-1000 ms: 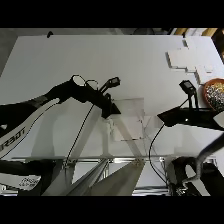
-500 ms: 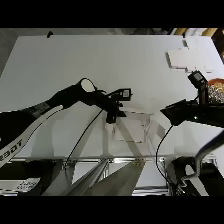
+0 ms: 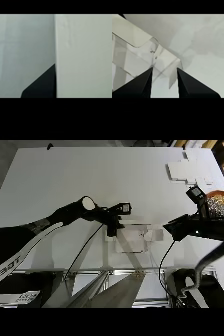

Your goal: Fold the box and place the chain.

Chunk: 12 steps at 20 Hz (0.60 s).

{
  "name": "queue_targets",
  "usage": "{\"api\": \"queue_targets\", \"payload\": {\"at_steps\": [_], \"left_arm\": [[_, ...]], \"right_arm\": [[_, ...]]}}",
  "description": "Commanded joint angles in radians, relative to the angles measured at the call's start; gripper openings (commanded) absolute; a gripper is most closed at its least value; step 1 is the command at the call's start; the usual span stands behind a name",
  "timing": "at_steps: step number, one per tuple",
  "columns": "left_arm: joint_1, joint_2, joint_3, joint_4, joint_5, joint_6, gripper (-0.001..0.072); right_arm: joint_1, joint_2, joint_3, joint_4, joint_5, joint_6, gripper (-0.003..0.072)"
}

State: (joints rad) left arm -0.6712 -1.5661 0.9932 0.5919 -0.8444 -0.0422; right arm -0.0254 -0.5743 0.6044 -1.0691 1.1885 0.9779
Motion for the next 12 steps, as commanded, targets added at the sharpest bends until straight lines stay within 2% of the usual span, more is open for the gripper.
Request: {"api": "queue_targets", "payload": {"at_steps": [1, 6, 12], "left_arm": [[-0.003, 0.054, -0.064, 0.005, 0.047, -0.009, -0.0003], [-0.003, 0.05, -0.065, -0.072, 0.049, 0.166, -0.0001], [-0.004, -0.009, -0.065, -0.085, 0.047, 0.181, -0.0001]], "right_arm": [[0.001, 0.001, 0.001, -0.008, -0.011, 0.0, 0.0339], [0.001, 0.001, 0.001, -0.008, -0.025, 0.0, 0.0338], [0.001, 0.001, 0.0, -0.007, -0.025, 0.0, 0.0338]]}}
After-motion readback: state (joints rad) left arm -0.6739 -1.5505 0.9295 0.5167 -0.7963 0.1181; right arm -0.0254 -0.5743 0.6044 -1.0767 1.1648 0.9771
